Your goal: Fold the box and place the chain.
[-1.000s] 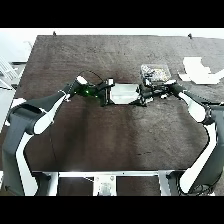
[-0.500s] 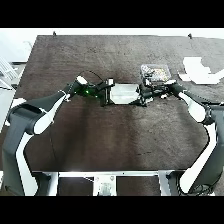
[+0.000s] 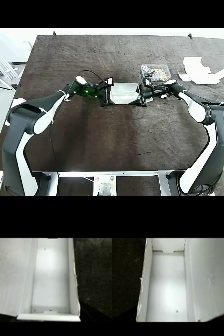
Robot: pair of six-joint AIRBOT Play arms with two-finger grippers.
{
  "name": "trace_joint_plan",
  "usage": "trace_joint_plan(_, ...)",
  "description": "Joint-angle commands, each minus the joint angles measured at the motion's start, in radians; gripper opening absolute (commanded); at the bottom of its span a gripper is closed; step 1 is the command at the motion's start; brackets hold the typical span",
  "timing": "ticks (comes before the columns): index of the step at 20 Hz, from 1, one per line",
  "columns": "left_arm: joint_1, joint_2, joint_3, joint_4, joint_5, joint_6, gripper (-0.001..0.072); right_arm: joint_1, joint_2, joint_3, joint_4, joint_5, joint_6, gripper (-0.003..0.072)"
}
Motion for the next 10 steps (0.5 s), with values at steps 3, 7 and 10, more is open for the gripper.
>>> trace_joint_plan(3,-0.002,0.0,0.001,-0.002,-0.034,0.003,0.0677,0.001,0.0,-0.013,0.0,0.0,0.0,0.0519)
trace_joint_plan(7,-0.002,0.0,0.001,-0.002,-0.043,0.011,0.0677,0.001,0.0,-0.012,0.0,0.0,0.0,0.052)
trace_joint_plan(10,-0.002,0.0,0.001,-0.003,-0.028,0.023,0.0678,0.001,0.0,-0.012,0.0,0.0,0.0,0.052)
